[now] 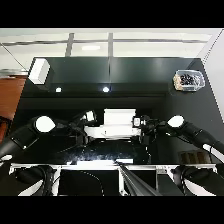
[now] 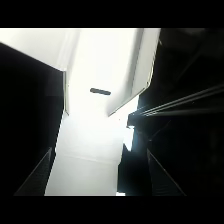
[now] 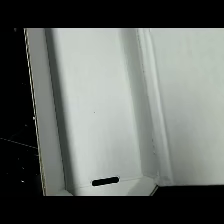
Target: Fold the box and place the chain.
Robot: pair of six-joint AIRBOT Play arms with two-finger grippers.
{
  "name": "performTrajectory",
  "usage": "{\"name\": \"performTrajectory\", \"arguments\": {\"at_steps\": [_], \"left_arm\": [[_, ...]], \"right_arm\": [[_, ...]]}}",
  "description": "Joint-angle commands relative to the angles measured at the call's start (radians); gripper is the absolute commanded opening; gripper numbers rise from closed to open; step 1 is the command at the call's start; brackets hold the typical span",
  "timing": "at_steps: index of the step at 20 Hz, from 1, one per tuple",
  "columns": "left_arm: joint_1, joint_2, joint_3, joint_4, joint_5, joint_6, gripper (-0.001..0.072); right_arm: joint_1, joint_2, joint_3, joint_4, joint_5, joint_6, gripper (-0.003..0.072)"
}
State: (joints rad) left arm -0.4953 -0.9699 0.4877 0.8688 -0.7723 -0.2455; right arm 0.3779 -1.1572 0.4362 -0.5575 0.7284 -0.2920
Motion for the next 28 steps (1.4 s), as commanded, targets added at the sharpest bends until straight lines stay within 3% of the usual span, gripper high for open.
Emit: {"name": "performTrajectory", "arguments": {"at_steps": [1,7,11,15,17,21,28], "left_arm": [[-0.027,-0.040,-0.016,-0.006,0.093,0.114,0.0703],[-0.027,-0.164,0.014,-0.191,0.105,0.225,0.0703],[-0.027,-0.179,0.035,-0.222,0.046,0.243,0.0683],[-0.028,-0.179,0.040,-0.222,-0.028,0.258,0.0456],[-0.029,-0.179,0.040,-0.223,-0.012,0.278,0.0387],[-0.029,-0.179,0.041,-0.223,0.056,0.278,0.0387],[-0.088,-0.188,0.041,-0.223,0.069,0.292,0.0380]], "right_arm": [[0.000,-0.001,0.000,0.000,0.000,0.000,0.0366],[0.000,-0.001,0.000,0.000,0.000,0.000,0.0366],[0.000,-0.001,0.000,0.000,0.000,0.000,0.0366],[0.000,-0.001,0.000,0.000,0.000,0.000,0.0366],[0.000,-0.001,0.000,0.000,0.000,0.000,0.0366],[0.000,-0.001,0.000,0.000,0.000,0.000,0.0366],[0.000,-0.001,0.000,0.000,0.000,0.000,0.0366]]}}
